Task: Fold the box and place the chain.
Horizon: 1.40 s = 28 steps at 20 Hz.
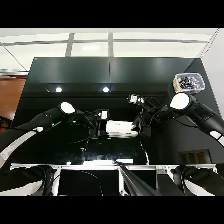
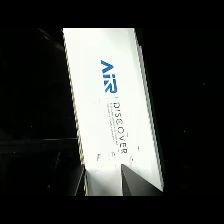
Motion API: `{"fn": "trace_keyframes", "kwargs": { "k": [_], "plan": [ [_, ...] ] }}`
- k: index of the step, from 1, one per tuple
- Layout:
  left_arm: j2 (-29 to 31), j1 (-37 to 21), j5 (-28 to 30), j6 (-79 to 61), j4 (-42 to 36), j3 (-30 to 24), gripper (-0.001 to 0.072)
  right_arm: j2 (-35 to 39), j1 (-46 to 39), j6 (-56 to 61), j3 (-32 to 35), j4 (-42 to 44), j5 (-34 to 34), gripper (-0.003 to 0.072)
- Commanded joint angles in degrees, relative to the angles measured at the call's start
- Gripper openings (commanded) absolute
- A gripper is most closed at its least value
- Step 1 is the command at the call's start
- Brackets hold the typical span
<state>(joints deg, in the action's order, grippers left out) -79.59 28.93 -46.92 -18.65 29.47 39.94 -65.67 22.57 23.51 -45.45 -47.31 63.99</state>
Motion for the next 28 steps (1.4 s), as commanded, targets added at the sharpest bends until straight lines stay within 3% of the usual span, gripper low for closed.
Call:
{"fn": "trace_keyframes", "kwargs": {
  "k": [1,28],
  "plan": [
    [-0.04,0.02,-0.04,-0.02,0.02,0.02,0.0483,0.02,0.07,0.07,0.00,0.31,0.20,0.0246],
    [-0.04,0.02,-0.04,-0.02,0.02,0.02,0.0484,0.02,0.07,1.53,0.07,0.26,-2.51,0.0244]
  ]
}}
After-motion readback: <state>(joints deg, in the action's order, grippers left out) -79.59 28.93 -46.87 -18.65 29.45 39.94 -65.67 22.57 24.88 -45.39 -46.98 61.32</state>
